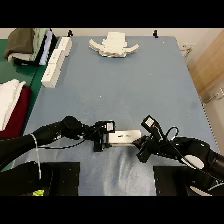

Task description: Fold the box.

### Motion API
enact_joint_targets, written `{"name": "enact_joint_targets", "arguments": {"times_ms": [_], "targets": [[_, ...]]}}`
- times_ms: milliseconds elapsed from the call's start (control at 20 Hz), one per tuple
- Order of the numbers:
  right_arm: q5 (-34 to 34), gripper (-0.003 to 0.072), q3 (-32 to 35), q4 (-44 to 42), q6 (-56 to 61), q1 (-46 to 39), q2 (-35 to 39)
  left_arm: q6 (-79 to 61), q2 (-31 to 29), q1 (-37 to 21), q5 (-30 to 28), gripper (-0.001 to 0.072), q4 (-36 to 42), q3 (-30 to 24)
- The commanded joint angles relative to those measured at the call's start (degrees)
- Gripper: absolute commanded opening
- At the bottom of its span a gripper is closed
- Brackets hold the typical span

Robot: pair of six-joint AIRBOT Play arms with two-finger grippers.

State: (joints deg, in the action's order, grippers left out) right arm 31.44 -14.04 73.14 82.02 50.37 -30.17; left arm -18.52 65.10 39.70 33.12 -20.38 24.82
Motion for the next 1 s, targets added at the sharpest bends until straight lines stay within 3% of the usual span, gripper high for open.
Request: {"name": "enact_joint_targets", "arguments": {"times_ms": [0, 950], "targets": [[0.0, 0.0005, 0.6, 0.2, 0.1, 0.0, -0.1, 0.0, 0.0, 0.0, 0.0, 0.0463, 0.0, 0.0], [0.3, 0.0005, 1.5, 0.2, 1.1, 0.0, -3.3, 0.0, 0.0, 0.0, 0.0, 0.0463, 0.0, 0.0]]}}
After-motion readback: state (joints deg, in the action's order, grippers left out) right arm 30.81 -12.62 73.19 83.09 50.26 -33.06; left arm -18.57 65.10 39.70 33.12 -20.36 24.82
